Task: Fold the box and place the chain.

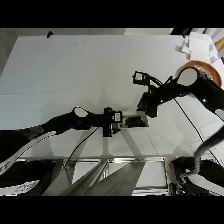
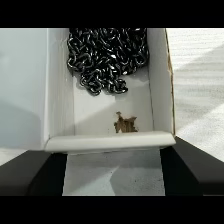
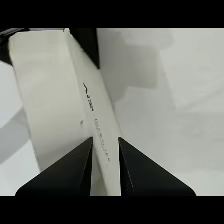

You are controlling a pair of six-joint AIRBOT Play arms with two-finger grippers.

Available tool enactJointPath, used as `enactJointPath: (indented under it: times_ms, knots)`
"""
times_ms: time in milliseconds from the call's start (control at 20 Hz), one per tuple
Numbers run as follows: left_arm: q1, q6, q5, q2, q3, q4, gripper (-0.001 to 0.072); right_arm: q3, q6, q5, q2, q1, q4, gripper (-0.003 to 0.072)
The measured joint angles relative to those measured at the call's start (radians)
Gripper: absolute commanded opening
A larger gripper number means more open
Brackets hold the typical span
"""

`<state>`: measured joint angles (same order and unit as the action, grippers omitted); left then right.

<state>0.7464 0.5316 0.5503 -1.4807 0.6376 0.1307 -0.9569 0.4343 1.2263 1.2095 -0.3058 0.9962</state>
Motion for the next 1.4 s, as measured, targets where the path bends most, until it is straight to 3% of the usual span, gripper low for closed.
enactJointPath:
  times_ms: [150, 600, 850, 1000, 1400]
  knots:
    - [0.000, 0.000, 0.000, 0.000, 0.000, 0.000, 0.0320, 0.007, -0.043, 0.025, 0.002, -0.019, 0.000, 0.0284]
    - [0.000, 0.000, 0.000, 0.000, 0.000, 0.000, 0.0320, 0.103, -0.183, 0.008, -0.083, -0.053, -0.002, 0.0320]
    - [0.000, 0.000, 0.000, 0.000, 0.000, 0.000, 0.0320, 0.143, -0.204, -0.093, -0.100, -0.055, 0.010, 0.0314]
    - [0.000, 0.000, 0.000, 0.000, 0.000, 0.000, 0.0320, 0.150, -0.208, -0.119, -0.103, -0.055, 0.018, 0.0212]
    - [0.000, 0.000, 0.000, 0.000, 0.000, 0.000, 0.0320, 0.200, -0.208, -0.140, -0.103, -0.055, 0.029, 0.0212]
